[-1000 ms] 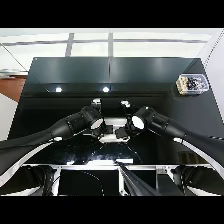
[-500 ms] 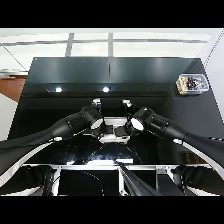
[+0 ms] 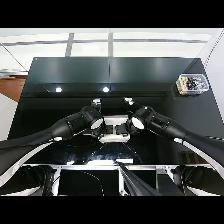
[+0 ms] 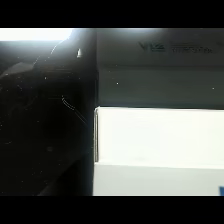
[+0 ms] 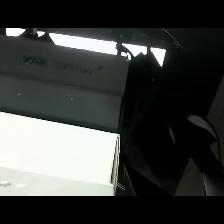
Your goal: Fold the box and place the chain.
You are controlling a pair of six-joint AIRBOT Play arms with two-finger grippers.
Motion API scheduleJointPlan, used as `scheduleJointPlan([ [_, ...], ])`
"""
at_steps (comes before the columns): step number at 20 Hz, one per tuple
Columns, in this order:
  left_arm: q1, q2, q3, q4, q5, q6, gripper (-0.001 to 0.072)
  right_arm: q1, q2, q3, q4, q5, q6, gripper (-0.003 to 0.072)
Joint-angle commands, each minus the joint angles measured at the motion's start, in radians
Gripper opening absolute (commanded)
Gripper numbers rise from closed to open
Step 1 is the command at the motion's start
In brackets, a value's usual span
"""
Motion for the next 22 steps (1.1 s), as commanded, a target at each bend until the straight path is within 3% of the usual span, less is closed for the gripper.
scheduleJointPlan([
  [1,0.001,0.000,0.000,0.000,0.000,0.000,0.0028,0.000,-0.015,0.000,-0.006,0.000,0.022,0.0296],
  [13,0.001,0.000,0.000,0.000,0.000,0.000,0.0027,0.000,-0.029,0.000,0.001,-0.007,0.034,0.0289],
  [14,0.001,0.000,0.000,0.000,0.000,0.000,0.0028,0.000,-0.029,0.001,0.002,-0.008,0.035,0.0166],
  [15,0.001,0.000,0.000,0.000,0.000,0.000,0.0028,0.003,-0.029,0.000,0.005,-0.008,0.036,0.0166],
  [17,0.001,0.000,0.000,0.000,0.000,0.000,0.0028,0.002,-0.029,0.001,0.018,-0.010,0.035,0.0058],
  [22,0.001,0.000,0.000,0.000,0.000,0.000,0.0028,0.002,-0.029,0.001,0.026,-0.012,0.035,0.0052],
])
